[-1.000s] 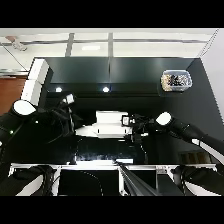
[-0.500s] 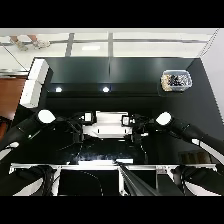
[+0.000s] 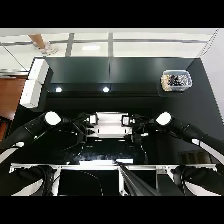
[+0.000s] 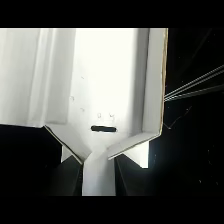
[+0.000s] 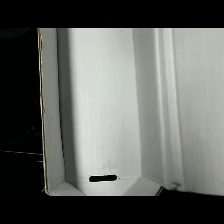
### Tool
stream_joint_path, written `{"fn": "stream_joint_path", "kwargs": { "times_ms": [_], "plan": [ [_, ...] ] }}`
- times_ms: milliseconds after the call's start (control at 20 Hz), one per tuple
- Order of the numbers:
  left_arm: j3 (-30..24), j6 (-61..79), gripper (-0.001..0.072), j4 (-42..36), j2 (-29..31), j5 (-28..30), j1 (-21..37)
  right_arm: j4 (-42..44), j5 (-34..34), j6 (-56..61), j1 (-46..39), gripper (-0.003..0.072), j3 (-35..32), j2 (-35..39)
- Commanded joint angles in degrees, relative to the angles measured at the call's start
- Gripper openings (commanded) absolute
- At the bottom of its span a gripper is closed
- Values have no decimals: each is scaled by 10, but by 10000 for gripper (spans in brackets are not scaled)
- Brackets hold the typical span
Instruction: Fold the box and place the chain.
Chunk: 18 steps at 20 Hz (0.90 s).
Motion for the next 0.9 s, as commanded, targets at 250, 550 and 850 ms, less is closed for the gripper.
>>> {"fn": "stream_joint_path", "kwargs": {
  "times_ms": [250,550,850],
  "plan": [
    [0,1,223,-100,-1,-1,-4,0,0,0,1,486,0,0],
    [0,2,223,-126,-21,9,-39,0,0,0,1,486,0,0],
    [0,1,227,-125,-26,16,-45,0,0,0,1,486,0,0]
  ]
}}
